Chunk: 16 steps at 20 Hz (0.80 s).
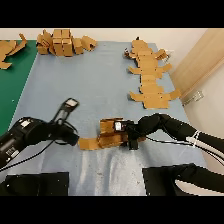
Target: Fold the box.
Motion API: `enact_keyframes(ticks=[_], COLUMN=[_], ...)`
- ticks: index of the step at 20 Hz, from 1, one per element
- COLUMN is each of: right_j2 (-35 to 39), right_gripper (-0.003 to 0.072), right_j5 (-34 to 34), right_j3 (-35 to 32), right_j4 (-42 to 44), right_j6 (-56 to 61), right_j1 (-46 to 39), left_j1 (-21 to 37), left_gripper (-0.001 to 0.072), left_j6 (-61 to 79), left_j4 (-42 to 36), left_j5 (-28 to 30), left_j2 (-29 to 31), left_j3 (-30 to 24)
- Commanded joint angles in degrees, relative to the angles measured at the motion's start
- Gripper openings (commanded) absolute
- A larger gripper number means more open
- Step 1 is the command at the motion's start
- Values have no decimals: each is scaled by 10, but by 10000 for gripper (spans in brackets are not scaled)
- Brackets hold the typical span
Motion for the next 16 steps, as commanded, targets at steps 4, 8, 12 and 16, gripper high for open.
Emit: enact_keyframes(ticks=[4, 8, 12, 16], right_j2=[0, 0, 0, 0], right_gripper=[533, 534, 534, 533], right_j5=[0, 0, 0, 0], right_j3=[0, 0, 0, 0], right_j4=[0, 0, 0, 0], right_j6=[0, 0, 0, 0], right_j1=[0, 0, 0, 0], left_j1=[62, 61, 61, 57], left_gripper=[13, 13, 12, 13], left_j6=[-166, -77, 4, 43], left_j4=[-153, -296, -381, -421], left_j5=[8, 70, 110, 123], left_j2=[15, -32, -82, -114], left_j3=[-96, -99, -99, -99])
